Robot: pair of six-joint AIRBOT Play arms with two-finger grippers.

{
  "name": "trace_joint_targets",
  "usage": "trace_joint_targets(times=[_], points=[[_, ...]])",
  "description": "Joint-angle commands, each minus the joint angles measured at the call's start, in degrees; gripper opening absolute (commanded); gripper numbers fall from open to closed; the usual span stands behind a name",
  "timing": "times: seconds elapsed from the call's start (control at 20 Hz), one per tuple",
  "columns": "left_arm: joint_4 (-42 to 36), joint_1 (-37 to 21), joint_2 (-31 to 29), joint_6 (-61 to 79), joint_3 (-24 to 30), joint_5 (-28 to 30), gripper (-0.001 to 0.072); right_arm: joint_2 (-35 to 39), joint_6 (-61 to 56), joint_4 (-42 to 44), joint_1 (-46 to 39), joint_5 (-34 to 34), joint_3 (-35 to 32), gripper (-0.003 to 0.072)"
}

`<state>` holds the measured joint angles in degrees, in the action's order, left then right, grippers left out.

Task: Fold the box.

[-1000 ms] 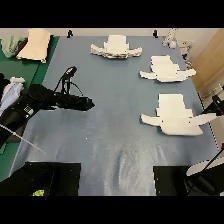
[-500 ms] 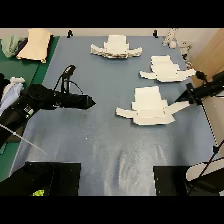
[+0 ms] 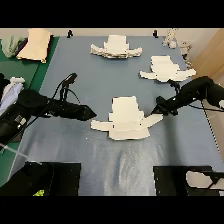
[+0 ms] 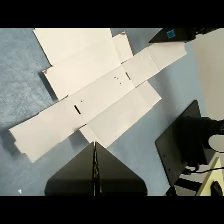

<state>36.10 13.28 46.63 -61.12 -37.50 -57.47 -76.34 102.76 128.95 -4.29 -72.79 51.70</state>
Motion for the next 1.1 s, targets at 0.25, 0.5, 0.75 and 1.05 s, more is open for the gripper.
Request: trace_joint_targets(times=[0.25, 0.5, 0.75, 1.05], points=[[2.4, -0.1, -10.5, -1.4, 3.8, -0.9, 0.0014, 7.5, -14.1, -10.9, 1.3, 2.4, -6.2, 0.0418], [2.4, -0.1, -8.7, -1.4, 3.8, 0.2, 0.0016, 7.5, -14.3, -13.4, -0.5, 0.1, -6.2, 0.0419], [2.4, -0.1, -8.0, -1.3, 3.8, 3.7, 0.0407, 7.5, -10.4, -8.7, -0.7, 0.5, -7.7, 0.0417], [1.7, -0.1, -4.6, -1.4, 3.8, 4.4, 0.0407, 5.0, 0.5, 2.5, 0.3, 4.8, -10.1, 0.0352]])
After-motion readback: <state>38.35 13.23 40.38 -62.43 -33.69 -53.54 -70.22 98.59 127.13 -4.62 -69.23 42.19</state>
